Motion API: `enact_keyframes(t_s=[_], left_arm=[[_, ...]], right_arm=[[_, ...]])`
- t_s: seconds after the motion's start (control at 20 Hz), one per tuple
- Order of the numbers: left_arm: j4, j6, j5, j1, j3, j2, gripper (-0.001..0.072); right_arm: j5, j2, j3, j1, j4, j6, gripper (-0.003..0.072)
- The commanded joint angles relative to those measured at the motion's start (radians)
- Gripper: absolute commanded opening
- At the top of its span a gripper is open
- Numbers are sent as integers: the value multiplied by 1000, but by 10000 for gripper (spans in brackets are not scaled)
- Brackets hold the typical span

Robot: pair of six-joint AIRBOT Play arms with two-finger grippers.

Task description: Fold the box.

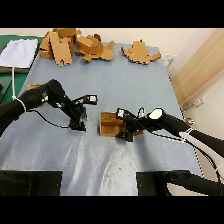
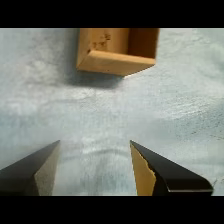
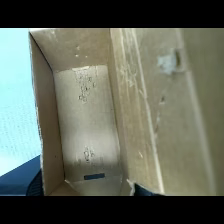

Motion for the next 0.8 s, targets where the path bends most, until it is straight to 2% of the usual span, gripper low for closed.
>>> enact_keyframes(t_s=[0.0, 0.05, 0.1, 0.2, 0.25, 0.35, 0.45, 0.6, 0.65, 0.75], left_arm=[[16, -65, -18, -49, 0, -3, 706], [19, -110, -28, -49, 0, -3, 661], [45, -116, -59, -47, 0, -2, 648], [84, -62, -89, -34, -1, -3, 648], [45, 27, -125, -14, -5, -3, 648], [-234, 217, -172, 71, -68, 0, 647], [-428, 423, -166, 168, -182, 25, 647], [-586, 615, -109, 228, -343, 112, 648], [-639, 673, -51, 223, -386, 149, 649], [-691, 732, 41, 193, -420, 187, 650]], right_arm=[[-4, -1, 0, 1, 0, 0, 602], [-2, -1, 0, 1, 0, 0, 601], [5, -1, 0, 1, 0, 0, 601], [14, -1, 0, 1, 1, 0, 601], [14, -1, 0, 1, 1, 0, 601], [14, -1, 0, 1, 1, 0, 601], [23, -1, 0, 1, 1, 0, 601], [31, -1, 0, 1, 1, 0, 601], [31, -1, 0, 1, 1, 0, 601], [31, -1, 0, 1, 2, 0, 601]])
